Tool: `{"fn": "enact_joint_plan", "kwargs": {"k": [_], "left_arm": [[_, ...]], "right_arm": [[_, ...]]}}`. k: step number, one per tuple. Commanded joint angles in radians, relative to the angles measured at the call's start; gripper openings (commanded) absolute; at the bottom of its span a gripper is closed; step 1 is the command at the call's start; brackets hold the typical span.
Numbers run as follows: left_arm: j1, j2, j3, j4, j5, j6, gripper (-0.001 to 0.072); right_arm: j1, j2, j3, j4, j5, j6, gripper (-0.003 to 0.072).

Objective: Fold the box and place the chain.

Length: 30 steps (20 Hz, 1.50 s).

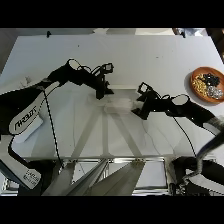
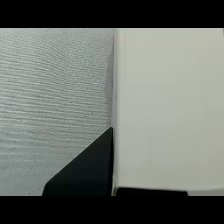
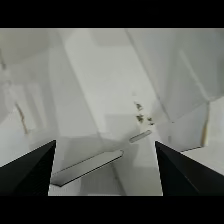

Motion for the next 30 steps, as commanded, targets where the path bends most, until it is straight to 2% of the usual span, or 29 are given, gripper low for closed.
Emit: {"fn": "enact_joint_plan", "kwargs": {"k": [1, 5, 7, 11, 14, 16, 18, 21, 28, 30], "left_arm": [[0.000, -0.001, 0.000, 0.000, 0.000, 0.000, 0.0011], [0.000, -0.001, 0.000, 0.000, 0.000, 0.000, 0.0011], [0.000, -0.001, 0.000, 0.000, 0.000, 0.000, 0.0011], [0.000, -0.001, 0.000, 0.000, 0.000, 0.000, 0.0011], [0.000, -0.001, 0.000, 0.000, 0.000, 0.000, 0.0011], [0.000, -0.001, 0.000, 0.000, 0.000, 0.000, 0.0011], [0.000, -0.001, 0.000, 0.000, 0.000, 0.000, 0.0012], [0.000, -0.001, 0.000, 0.000, 0.000, 0.000, 0.0012], [0.000, -0.001, 0.000, 0.000, 0.000, 0.000, 0.0012], [0.000, -0.001, 0.000, 0.000, 0.000, 0.000, 0.0012]], "right_arm": [[0.000, -0.005, 0.009, 0.038, -0.045, -0.017, 0.0691], [0.000, 0.025, 0.014, -0.115, 0.133, -0.016, 0.0691], [0.000, 0.103, 0.007, -0.174, 0.189, -0.014, 0.0691], [0.000, 0.322, -0.105, -0.175, 0.117, -0.017, 0.0691], [0.000, 0.343, -0.202, -0.160, 0.011, -0.017, 0.0691], [0.000, 0.315, -0.214, -0.160, -0.058, -0.016, 0.0691], [0.000, 0.262, -0.214, -0.108, -0.114, -0.025, 0.0691], [0.000, 0.172, -0.214, -0.025, -0.132, -0.093, 0.0691], [0.000, 0.124, -0.214, 0.420, -0.133, -0.466, 0.0691], [0.000, 0.111, -0.214, 0.509, -0.130, -0.527, 0.0691]]}}
